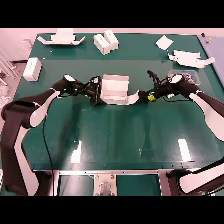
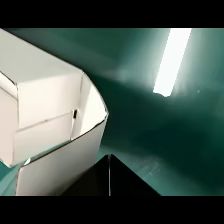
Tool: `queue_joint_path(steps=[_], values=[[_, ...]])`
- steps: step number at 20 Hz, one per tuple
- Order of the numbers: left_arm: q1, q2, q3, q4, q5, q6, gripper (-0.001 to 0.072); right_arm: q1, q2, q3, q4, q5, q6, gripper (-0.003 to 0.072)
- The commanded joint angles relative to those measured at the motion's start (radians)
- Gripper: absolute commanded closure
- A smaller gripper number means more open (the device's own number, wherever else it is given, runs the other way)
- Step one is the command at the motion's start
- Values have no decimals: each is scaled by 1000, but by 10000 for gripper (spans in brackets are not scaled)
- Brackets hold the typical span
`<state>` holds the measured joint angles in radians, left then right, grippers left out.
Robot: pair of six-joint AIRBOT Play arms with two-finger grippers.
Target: Fold the box and place the chain.
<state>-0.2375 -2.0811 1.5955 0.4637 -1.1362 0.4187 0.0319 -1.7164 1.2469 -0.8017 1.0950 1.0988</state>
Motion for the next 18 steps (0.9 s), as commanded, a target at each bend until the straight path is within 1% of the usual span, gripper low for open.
queue_joint_path(steps=[1,7,8,9,10,13,16,18], values=[[0,0,1,0,0,0,313,29,0,45,4,-2,19,671],[0,0,1,0,0,0,313,81,0,135,5,36,28,667],[0,0,1,0,0,0,313,80,0,142,5,48,29,625],[0,0,1,0,0,0,313,80,0,145,5,53,29,512],[0,0,1,0,0,0,313,80,0,148,5,59,32,448],[0,0,1,0,-1,0,313,80,0,148,7,59,32,450],[0,0,1,0,0,0,313,81,0,148,55,70,31,449],[0,0,1,0,-1,0,313,81,0,148,57,69,30,449]])
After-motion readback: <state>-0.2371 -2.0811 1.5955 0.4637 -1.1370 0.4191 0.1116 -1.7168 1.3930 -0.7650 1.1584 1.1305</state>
